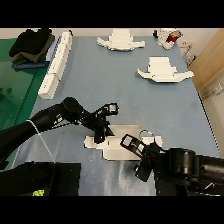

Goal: Fold the box.

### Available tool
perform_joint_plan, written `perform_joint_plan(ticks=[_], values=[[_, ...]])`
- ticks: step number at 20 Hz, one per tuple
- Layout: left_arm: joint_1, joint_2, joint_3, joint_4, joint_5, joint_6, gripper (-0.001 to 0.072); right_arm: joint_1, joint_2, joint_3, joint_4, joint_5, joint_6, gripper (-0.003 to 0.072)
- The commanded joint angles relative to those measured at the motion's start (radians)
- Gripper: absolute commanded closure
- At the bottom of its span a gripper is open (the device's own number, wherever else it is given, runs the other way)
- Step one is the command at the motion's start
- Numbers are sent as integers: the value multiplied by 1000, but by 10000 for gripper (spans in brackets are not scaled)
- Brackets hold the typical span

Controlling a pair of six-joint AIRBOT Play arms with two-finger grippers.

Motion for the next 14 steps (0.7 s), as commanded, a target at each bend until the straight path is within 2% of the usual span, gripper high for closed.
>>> perform_joint_plan(ticks=[1,4,8,14], values=[[0,0,0,0,0,0,697,37,-135,-5,-88,92,-56,80],[0,0,0,0,-1,0,697,37,-198,-5,-123,95,-63,82],[0,0,0,0,0,0,697,36,-192,-2,-210,91,14,92],[0,0,0,0,0,0,698,35,-26,8,-304,53,162,87]])
